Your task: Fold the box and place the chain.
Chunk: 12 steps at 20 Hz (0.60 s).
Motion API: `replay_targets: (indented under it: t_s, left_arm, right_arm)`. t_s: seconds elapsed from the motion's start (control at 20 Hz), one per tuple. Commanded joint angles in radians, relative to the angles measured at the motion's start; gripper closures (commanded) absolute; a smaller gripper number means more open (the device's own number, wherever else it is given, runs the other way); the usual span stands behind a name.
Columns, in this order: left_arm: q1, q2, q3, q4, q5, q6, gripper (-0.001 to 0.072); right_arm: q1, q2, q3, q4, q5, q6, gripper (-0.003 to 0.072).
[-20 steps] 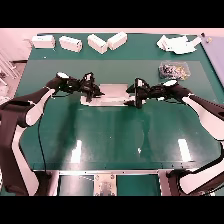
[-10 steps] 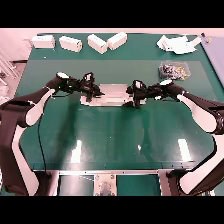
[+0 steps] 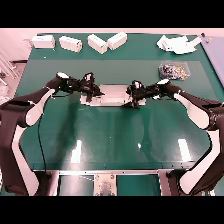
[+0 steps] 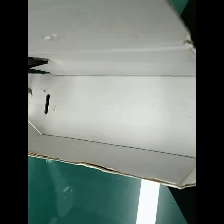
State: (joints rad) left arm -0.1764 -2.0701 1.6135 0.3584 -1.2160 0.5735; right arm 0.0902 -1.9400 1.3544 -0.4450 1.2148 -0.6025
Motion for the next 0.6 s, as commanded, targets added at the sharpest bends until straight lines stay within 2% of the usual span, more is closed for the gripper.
replay_targets:
  t_s: [0.0,0.55]
  left_arm:
    - [0.001,-0.001,0.000,0.000,0.000,0.000,0.0689]
    - [0.001,-0.001,0.000,0.000,0.000,0.000,0.0689]
  right_arm:
    - [0.002,-0.019,0.026,0.000,0.018,0.013,0.0020]
    - [0.007,-0.029,0.039,-0.007,0.037,0.031,0.0047]
